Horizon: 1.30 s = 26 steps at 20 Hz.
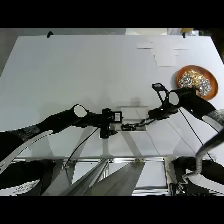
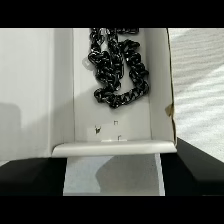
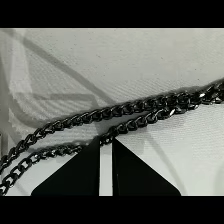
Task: Fold the box and place the chain.
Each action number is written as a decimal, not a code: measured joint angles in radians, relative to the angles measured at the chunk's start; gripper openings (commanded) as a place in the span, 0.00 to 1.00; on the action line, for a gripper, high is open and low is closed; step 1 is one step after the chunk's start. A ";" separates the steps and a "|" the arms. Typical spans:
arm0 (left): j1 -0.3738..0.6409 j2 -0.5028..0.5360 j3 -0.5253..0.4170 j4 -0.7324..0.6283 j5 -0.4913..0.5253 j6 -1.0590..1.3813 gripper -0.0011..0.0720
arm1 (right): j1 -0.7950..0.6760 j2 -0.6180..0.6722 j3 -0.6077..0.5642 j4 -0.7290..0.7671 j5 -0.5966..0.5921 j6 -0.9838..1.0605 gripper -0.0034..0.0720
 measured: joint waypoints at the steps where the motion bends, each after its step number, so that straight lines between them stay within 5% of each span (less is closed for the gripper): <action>1: 0.000 0.000 0.000 0.000 0.000 0.000 0.20 | 0.000 -0.001 0.000 -0.001 0.002 -0.003 0.06; 6: 0.000 0.000 0.000 0.000 0.000 0.000 0.20 | -0.002 0.043 -0.003 -0.022 0.059 -0.053 0.06; 11: 0.000 0.000 0.000 0.000 0.000 0.000 0.20 | -0.001 0.217 -0.002 0.019 0.122 -0.095 0.06; 18: 0.000 0.000 0.000 0.000 0.000 0.000 0.20 | 0.000 0.501 -0.002 0.297 0.196 -0.201 0.06; 26: 0.000 0.000 0.000 0.000 0.000 0.000 0.20 | 0.000 0.595 -0.002 0.671 0.151 -0.346 0.06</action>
